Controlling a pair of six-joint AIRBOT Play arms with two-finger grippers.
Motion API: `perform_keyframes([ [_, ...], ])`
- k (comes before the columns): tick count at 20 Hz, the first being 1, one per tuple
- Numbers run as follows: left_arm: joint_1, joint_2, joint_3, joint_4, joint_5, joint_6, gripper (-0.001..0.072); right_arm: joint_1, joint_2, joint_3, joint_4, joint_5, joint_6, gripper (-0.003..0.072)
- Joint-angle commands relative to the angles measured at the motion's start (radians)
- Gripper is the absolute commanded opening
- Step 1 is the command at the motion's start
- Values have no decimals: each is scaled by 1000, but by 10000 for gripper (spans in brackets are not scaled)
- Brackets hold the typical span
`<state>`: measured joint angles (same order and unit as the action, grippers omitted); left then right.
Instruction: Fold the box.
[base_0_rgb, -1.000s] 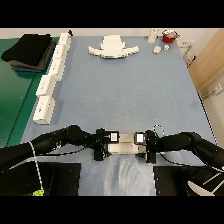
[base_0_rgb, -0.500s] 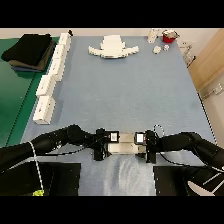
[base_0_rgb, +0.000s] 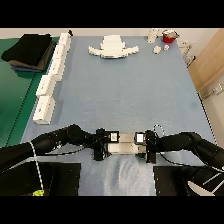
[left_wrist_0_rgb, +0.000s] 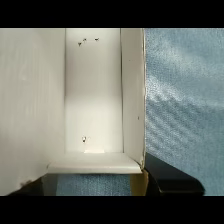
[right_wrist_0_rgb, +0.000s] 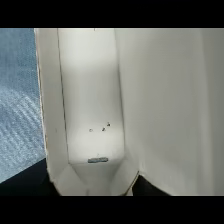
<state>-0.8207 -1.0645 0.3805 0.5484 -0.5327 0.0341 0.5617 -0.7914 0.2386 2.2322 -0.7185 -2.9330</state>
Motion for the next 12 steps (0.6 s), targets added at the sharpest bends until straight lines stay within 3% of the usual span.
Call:
perform_keyframes([
  [1,-1,0,0,0,0,0,510,1,1,0,0,0,0,565],
  [12,-1,0,0,0,0,0,510,1,1,0,-1,4,0,565],
])
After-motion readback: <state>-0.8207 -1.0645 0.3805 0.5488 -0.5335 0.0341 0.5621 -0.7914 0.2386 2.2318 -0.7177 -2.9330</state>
